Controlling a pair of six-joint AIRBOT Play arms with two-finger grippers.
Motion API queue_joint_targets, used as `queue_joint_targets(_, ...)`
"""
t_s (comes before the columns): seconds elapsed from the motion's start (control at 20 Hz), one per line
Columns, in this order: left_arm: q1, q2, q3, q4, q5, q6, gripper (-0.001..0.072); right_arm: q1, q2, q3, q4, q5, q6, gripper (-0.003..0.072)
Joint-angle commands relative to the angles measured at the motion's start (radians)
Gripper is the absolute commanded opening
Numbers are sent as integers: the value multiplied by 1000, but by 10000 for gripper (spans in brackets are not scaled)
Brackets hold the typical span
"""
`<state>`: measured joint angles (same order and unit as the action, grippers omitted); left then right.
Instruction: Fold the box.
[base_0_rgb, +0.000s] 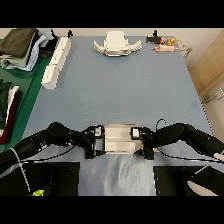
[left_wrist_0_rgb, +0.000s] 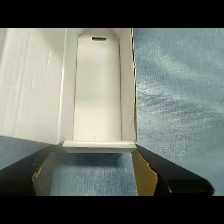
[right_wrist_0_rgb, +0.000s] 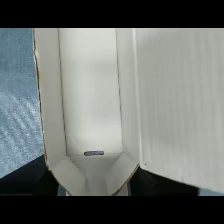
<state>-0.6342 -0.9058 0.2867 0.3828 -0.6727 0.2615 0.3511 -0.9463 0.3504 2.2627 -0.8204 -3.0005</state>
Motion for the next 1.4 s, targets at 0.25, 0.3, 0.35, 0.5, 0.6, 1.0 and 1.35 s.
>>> queue_joint_targets(0.25,-17,-42,1,-9,32,4,694,0,0,0,0,0,0,502)
queue_joint_targets(0.3,-28,-49,1,-9,45,4,694,0,0,0,0,0,0,502)
queue_joint_targets(0.35,-45,-54,1,-9,55,4,694,0,0,0,0,0,0,502)
queue_joint_targets(0.5,-102,-61,1,-13,123,0,695,0,0,0,0,0,0,502)
queue_joint_targets(0.6,-115,-61,1,-23,148,0,694,0,0,0,0,0,0,502)
queue_joint_targets(1.0,-148,-66,2,-11,151,0,693,0,0,0,0,0,0,502)
queue_joint_targets(1.35,-164,-68,3,-3,177,-27,518,0,0,0,0,0,0,502)
